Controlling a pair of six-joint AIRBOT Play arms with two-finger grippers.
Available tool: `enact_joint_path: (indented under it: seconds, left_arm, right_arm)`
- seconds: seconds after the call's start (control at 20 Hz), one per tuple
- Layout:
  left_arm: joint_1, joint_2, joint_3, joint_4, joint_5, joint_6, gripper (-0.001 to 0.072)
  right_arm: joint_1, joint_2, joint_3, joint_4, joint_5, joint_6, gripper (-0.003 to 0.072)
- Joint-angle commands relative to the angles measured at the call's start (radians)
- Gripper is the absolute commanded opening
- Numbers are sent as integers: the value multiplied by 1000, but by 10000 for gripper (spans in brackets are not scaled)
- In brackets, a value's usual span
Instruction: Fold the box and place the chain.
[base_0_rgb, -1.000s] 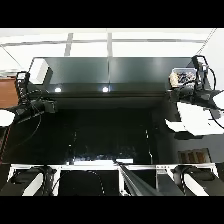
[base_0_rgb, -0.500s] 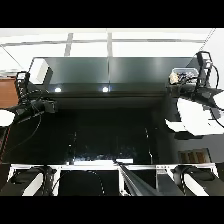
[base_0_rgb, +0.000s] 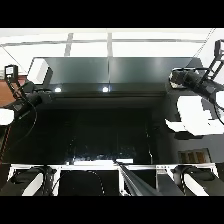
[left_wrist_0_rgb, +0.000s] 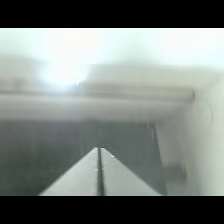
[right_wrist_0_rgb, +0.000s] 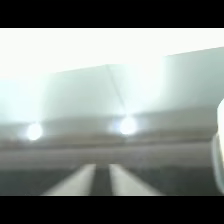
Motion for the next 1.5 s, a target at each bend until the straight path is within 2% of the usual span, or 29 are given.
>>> enact_joint_path:
  seconds: [0.0,0.05,0.1,0.25,0.3,0.4,0.55,0.65,0.75,0.8,0.9,1.1,1.15,1.25,1.3,1.35,1.45]
  left_arm:
    - [-1,-32,0,-41,126,-1,391]
    - [-1,-49,0,-39,118,0,640]
    - [1,-66,0,-35,95,0,711]
    - [1,-103,6,25,-39,3,711]
    - [1,-111,9,51,-85,3,711]
    - [0,-126,9,101,-134,4,712]
    - [-8,-146,9,167,-134,3,712]
    - [-9,-156,9,167,-135,2,712]
    - [-17,-163,9,160,-135,3,710]
    - [-18,-163,9,160,-136,3,710]
    - [-18,-163,9,149,-132,3,710]
    - [-18,-163,9,147,-133,3,710]
    - [-18,-163,9,146,-133,3,710]
    - [-18,-163,9,146,-133,3,709]
    - [-18,-163,9,146,-133,3,709]
    - [-18,-163,9,146,-132,3,709]
    - [-18,-163,9,147,-132,3,709]
  right_arm:
    - [-4,-12,0,-138,-95,-3,705]
    - [-26,-23,0,-205,-72,0,704]
    - [-84,-42,1,-280,-34,21,704]
    - [-438,-144,63,-523,84,276,704]
    - [-576,-190,112,-537,143,323,703]
    - [-823,-311,250,-526,339,316,703]
    - [-1021,-492,452,-443,689,142,703]
    - [-1073,-592,550,-351,870,-17,702]
    - [-1067,-671,603,-354,1032,-174,702]
    - [-1057,-696,607,-354,1075,-222,701]
    - [-1028,-733,607,-368,1094,-274,701]
    - [-958,-745,607,-392,1001,-335,701]
    - [-943,-751,607,-399,1003,-342,652]
    - [-918,-760,607,-444,1009,-334,355]
    - [-912,-759,607,-449,1019,-334,143]
    - [-907,-759,612,-448,1039,-334,60]
    - [-895,-750,619,-409,1094,-333,56]
